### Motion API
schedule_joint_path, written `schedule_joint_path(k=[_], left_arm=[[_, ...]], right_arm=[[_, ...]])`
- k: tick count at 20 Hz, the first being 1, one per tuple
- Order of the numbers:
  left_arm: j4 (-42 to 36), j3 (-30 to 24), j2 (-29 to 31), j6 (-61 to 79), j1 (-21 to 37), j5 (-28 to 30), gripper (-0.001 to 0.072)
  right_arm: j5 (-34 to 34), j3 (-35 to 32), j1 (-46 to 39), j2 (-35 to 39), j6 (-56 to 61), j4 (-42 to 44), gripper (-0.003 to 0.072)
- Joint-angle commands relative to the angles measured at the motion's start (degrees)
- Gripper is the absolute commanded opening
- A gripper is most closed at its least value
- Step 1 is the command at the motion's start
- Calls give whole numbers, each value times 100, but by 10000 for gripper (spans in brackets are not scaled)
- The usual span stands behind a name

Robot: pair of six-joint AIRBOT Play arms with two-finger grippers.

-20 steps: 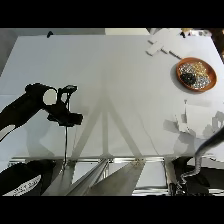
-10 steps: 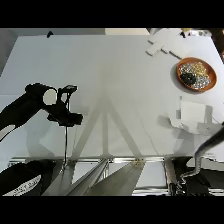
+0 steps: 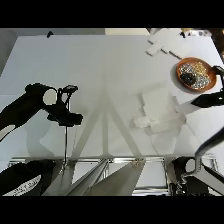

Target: Fold the box and place the chain.

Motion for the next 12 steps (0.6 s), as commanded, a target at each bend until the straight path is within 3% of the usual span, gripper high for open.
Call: schedule_joint_path(k=[1, 7, 12], left_arm=[[2, -2, 2, 278, 2, 0, 10], [-55, -2, 2, 280, 2, 68, 10], [-175, -2, -4, 348, 0, 999, 19]], right_arm=[[-581, -979, 887, 1126, -76, 1067, 18], [-1552, -2479, 1539, 2555, 483, 1220, 19], [-1624, -2721, 1543, 2702, 717, 1250, 20]])
